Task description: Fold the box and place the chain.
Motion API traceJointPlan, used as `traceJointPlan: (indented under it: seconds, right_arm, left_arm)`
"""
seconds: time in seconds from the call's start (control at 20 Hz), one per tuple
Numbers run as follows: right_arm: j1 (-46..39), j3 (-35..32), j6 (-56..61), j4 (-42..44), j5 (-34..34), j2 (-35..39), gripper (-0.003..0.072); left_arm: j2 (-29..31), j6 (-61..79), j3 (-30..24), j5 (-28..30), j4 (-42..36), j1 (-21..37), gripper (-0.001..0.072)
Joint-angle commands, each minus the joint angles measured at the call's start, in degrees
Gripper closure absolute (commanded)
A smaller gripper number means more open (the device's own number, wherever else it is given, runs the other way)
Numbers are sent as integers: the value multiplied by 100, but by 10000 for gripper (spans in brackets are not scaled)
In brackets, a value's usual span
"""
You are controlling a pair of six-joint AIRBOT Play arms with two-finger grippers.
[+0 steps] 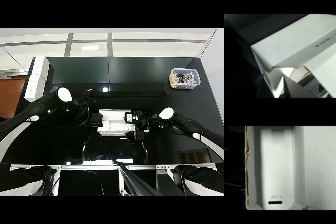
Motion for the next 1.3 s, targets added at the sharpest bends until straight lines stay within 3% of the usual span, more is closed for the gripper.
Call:
traceJointPlan:
  seconds: [0.0,0.25,0.55,0.85,0.95,1.0,1.2,1.25]
  right_arm:
    - [-2,2,2,2,0,-2,610]
    - [-2,2,2,2,0,-2,610]
    - [-2,2,2,2,2,-2,611]
    - [-2,2,2,2,2,-2,610]
    - [-2,4,2,2,2,-2,610]
    - [-2,2,2,2,2,-2,611]
    - [-2,2,2,2,2,-2,610]
    - [-2,2,2,2,0,-2,610]
  left_arm:
    - [4,-461,26,254,197,-258,436]
    - [-24,-2048,256,258,1679,-835,435]
    - [-278,-3508,601,254,2612,-1381,435]
    - [-592,-4238,824,243,2765,-1711,439]
    - [-590,-4319,850,212,2826,-1742,618]
    - [-590,-4328,855,197,2822,-1751,659]
    - [-590,-4430,857,81,2822,-1751,683]
    - [-590,-4430,872,22,2822,-1751,649]
